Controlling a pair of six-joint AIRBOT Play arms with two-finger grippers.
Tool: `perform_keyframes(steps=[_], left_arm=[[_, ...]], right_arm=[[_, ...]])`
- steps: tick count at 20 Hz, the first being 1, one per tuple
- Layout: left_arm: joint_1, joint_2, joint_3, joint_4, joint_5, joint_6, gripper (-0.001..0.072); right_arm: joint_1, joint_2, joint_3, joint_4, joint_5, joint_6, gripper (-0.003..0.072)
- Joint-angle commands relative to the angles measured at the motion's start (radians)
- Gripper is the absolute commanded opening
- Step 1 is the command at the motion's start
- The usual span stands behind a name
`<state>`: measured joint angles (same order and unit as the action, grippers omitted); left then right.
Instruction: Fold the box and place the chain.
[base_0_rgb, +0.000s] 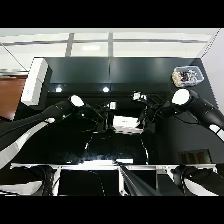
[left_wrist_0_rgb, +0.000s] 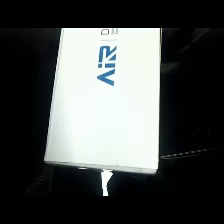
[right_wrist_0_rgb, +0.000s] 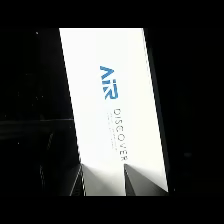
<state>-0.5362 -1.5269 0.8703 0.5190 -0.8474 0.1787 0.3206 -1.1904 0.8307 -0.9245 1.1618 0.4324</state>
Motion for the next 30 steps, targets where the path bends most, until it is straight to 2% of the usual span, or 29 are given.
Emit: perform_keyframes(steps=[1, 3, 6, 7, 8, 12, 15, 22, 30], left_arm=[[0.000, -0.001, 0.001, 0.000, 0.001, 0.000, 0.0396], [0.000, -0.001, 0.001, 0.000, 0.001, 0.000, 0.0396], [0.000, -0.001, 0.001, 0.000, 0.001, 0.000, 0.0396], [0.000, -0.001, 0.001, 0.000, 0.001, 0.000, 0.0396], [0.000, -0.001, 0.001, 0.000, 0.001, 0.000, 0.0396], [0.000, -0.001, 0.001, 0.000, 0.001, 0.000, 0.0395], [0.000, -0.001, 0.001, 0.000, 0.001, 0.000, 0.0396], [0.000, -0.001, 0.001, 0.000, 0.001, 0.000, 0.0396], [0.000, -0.001, 0.001, 0.000, 0.001, 0.000, 0.0396]], right_arm=[[-0.005, 0.050, 0.005, 0.008, 0.005, 0.054, 0.0316], [-0.028, 0.116, 0.010, 0.010, 0.022, 0.150, 0.0315], [-0.095, 0.168, -0.004, 0.032, 0.111, 0.462, 0.0314], [-0.111, 0.167, -0.043, 0.093, 0.142, 0.499, 0.0277], [-0.119, 0.167, -0.091, 0.150, 0.142, 0.499, -0.0003], [-0.122, 0.150, -0.263, 0.468, -0.114, 0.508, 0.0005], [-0.122, 0.090, -0.280, 0.574, -0.176, 0.515, 0.0005], [-0.122, 0.005, -0.280, 0.512, -0.205, 0.560, 0.0007], [-0.122, -0.003, -0.280, 0.478, -0.205, 0.558, 0.0008]])
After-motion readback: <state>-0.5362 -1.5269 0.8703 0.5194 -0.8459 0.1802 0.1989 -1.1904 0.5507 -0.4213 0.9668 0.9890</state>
